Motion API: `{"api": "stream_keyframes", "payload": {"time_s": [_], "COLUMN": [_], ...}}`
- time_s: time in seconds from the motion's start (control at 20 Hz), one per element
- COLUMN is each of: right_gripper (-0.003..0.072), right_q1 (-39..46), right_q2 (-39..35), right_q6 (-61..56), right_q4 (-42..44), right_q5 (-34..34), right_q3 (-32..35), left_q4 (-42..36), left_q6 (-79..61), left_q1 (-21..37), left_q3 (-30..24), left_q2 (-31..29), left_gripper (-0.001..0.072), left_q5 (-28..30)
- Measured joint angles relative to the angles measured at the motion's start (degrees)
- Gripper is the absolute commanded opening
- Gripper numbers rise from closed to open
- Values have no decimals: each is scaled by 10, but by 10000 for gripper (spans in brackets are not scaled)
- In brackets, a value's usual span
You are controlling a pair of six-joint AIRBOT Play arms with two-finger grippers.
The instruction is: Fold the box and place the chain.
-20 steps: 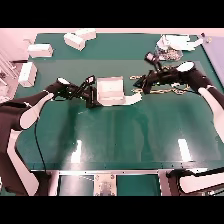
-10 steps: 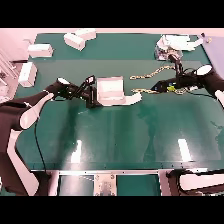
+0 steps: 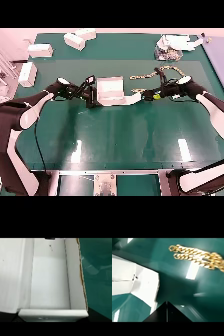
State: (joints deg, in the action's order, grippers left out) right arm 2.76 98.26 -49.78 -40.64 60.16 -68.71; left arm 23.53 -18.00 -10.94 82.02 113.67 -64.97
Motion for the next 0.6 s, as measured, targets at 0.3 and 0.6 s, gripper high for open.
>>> {"api": "stream_keyframes", "payload": {"time_s": [0.3, 0.6], "right_gripper": [3, 5], "right_q1": [-49, -79], "right_q2": [20, -9], "right_q6": [4, -1], "right_q4": [12, 20], "right_q5": [-10, -8], "right_q3": [-10, -36], "left_q4": [0, 0], "left_q6": [0, 0], "left_q1": [0, 0], "left_q3": [0, 0], "left_q2": [0, 0], "left_gripper": [630, 630], "left_q5": [0, 0]}}
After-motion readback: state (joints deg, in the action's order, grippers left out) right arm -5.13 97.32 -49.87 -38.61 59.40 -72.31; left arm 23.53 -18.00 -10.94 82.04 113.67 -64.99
